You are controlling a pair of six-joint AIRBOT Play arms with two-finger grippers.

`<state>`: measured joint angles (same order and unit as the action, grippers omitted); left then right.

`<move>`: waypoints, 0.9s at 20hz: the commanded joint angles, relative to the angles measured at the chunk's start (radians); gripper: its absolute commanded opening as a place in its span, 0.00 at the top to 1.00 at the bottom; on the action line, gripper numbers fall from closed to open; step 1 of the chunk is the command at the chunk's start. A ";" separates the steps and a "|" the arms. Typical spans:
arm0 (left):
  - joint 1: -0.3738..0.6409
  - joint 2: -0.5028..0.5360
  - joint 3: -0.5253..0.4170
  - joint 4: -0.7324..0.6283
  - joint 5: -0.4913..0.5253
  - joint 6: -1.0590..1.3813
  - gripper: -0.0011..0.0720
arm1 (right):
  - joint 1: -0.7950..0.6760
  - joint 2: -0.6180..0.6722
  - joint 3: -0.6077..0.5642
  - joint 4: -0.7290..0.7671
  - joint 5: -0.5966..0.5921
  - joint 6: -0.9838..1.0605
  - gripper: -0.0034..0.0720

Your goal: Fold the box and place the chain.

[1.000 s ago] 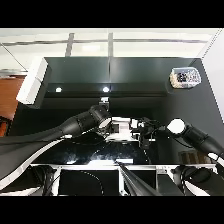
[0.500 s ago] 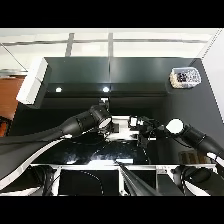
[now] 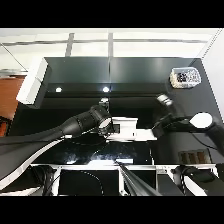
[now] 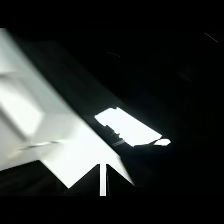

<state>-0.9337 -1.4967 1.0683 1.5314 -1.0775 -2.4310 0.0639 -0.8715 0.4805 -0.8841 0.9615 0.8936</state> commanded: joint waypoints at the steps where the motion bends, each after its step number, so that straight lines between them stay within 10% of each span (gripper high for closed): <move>1: 0.000 0.000 0.000 0.001 -0.001 0.000 0.94 | -0.336 0.028 -0.020 -0.045 0.080 0.412 0.90; 4: 0.000 0.000 0.000 0.001 -0.002 0.000 0.94 | -0.462 -0.048 -0.078 0.054 0.136 0.438 0.89; 16: 0.001 0.000 0.000 0.001 -0.002 0.000 0.94 | -0.122 -0.322 -0.071 0.356 0.174 0.223 0.89; 18: 0.001 0.000 0.000 0.001 -0.001 0.000 0.94 | -0.122 -0.322 -0.027 0.356 0.224 0.207 0.26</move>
<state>-0.9337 -1.4967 1.0683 1.5322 -1.0790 -2.4325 -0.0776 -1.1831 0.4149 -0.5667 1.1362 1.1351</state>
